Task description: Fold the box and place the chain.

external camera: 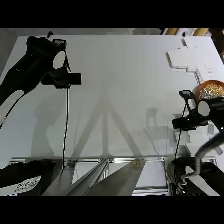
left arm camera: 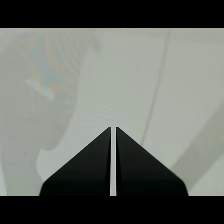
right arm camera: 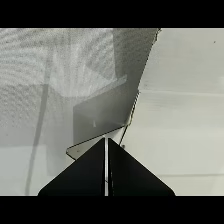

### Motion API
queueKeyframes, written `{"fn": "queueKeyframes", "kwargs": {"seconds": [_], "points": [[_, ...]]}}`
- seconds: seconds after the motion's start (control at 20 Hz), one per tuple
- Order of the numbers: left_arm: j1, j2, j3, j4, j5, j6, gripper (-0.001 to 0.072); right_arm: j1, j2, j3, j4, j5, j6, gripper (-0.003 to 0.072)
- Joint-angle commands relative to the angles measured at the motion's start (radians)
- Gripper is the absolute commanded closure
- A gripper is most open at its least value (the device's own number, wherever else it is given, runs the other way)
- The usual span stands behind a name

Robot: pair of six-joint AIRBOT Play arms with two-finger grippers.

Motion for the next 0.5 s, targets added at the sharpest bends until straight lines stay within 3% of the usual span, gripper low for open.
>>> {"fn": "queueKeyframes", "kwargs": {"seconds": [0.0, 0.45], "points": [[0.0, 0.001, 0.0, 0.0, 0.0, 0.0, 0.0678, 0.0, 0.001, 0.0, 0.0, 0.0, 0.0, 0.0669], [0.0, 0.001, 0.0, 0.0, 0.0, 0.0, 0.0678, 0.0, 0.001, 0.0, 0.0, -0.016, -0.002, 0.0669]]}}
